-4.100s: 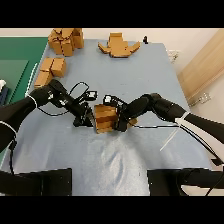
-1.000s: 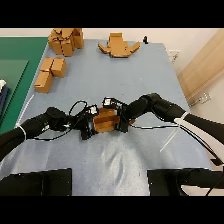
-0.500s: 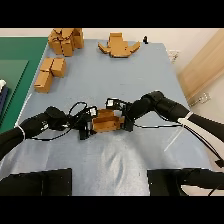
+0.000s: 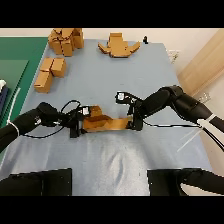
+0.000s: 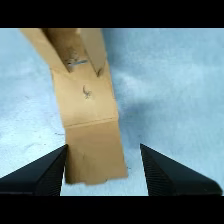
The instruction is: Fold the box.
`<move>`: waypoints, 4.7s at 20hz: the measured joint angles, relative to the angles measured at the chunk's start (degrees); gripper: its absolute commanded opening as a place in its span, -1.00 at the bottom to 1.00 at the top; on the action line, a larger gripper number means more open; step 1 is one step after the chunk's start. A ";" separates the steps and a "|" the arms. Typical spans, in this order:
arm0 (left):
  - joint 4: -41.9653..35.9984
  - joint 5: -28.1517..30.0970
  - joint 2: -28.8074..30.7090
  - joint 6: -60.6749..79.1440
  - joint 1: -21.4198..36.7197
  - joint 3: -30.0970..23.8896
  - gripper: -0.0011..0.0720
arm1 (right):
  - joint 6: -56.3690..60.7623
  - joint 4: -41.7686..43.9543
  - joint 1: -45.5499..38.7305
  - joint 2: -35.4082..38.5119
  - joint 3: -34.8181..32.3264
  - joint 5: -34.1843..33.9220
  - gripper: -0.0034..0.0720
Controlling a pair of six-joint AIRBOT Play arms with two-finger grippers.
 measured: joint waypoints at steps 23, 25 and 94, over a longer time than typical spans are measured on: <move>23.78 -23.34 0.61 -22.27 -1.16 17.42 -0.87 | -3.08 4.85 0.50 -4.44 -0.22 4.00 0.98; 26.64 -23.43 0.46 -23.43 -2.97 17.68 -0.87 | -3.04 4.83 0.50 -4.44 -0.22 4.09 0.98; 26.01 -7.74 -1.88 -32.26 -5.79 10.19 0.91 | -13.66 12.28 9.38 -12.37 -0.22 18.64 0.60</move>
